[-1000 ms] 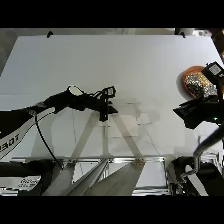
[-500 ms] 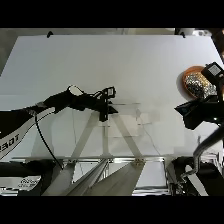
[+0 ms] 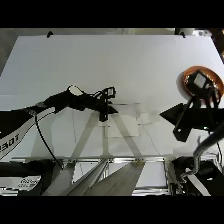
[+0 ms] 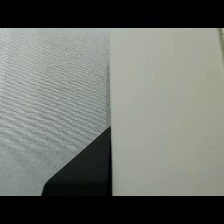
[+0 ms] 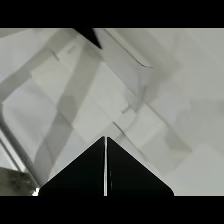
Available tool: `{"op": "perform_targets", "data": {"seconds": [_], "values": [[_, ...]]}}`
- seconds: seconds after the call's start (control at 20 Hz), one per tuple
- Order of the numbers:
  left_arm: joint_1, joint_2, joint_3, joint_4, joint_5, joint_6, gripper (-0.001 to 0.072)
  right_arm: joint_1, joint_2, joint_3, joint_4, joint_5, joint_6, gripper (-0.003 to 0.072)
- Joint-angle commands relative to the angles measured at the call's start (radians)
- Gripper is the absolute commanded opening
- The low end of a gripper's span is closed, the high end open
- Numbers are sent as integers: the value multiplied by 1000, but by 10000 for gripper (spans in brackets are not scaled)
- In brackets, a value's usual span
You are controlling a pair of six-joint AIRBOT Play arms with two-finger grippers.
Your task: Fold the box and place the chain.
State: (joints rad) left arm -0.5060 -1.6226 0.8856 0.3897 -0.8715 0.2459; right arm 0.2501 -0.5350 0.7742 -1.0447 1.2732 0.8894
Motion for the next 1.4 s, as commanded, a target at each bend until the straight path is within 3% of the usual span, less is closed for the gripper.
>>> {"op": "perform_targets", "data": {"seconds": [0.0,0.15,0.2,0.25,0.3,0.75,0.95,1.1,1.35], "values": [[0,0,-1,0,0,0,10,259,3,-138,-112,-241,11,16],[0,0,-1,0,0,0,10,468,-2,-259,-404,-387,79,19],[0,0,-1,0,0,0,10,509,-12,-277,-475,-389,127,76],[0,0,-1,0,0,0,10,527,-27,-296,-490,-388,159,382],[0,0,-1,0,0,0,10,533,-43,-314,-472,-377,162,552],[0,0,-1,0,0,0,10,534,-163,-416,-442,-482,-66,554],[0,0,-1,0,0,0,10,578,-212,-461,-421,-605,-120,554],[0,0,-1,0,0,0,10,662,-217,-508,-420,-690,-189,544],[0,0,-1,0,0,0,10,667,-217,-513,-409,-716,-192,516]]}}
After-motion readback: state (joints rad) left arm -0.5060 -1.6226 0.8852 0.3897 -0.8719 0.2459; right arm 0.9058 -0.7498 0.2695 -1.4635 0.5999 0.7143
